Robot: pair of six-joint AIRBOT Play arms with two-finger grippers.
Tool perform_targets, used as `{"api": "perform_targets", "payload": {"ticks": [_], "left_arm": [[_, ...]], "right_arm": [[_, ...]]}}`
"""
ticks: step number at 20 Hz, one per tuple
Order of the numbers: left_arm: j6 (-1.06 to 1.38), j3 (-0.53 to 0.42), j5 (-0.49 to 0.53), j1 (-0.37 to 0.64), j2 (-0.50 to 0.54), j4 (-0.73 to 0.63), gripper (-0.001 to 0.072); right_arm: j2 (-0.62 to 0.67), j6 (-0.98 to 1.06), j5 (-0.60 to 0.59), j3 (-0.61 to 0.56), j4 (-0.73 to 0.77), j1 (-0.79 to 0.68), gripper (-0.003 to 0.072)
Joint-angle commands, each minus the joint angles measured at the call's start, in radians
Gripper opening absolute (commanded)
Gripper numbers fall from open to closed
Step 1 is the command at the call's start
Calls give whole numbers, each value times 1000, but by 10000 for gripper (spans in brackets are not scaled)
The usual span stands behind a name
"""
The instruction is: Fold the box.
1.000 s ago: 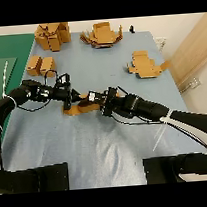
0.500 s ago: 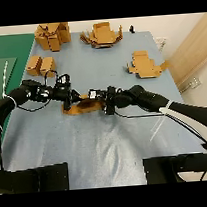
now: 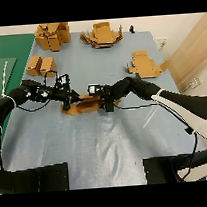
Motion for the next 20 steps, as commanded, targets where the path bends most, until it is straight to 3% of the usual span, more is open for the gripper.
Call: {"api": "perform_targets", "payload": {"ticks": [1,8,13,20], "left_arm": [[1,0,3,-2,0,-5,14],[1,0,31,-2,0,-5,14],[1,0,51,-3,0,-5,14],[1,0,75,-3,-3,-6,14]], "right_arm": [[-25,-54,-80,31,66,-24,530],[-48,-54,-72,32,55,-53,536],[-56,-54,1,33,52,-53,536],[-73,-53,-33,37,65,-53,536]]}}
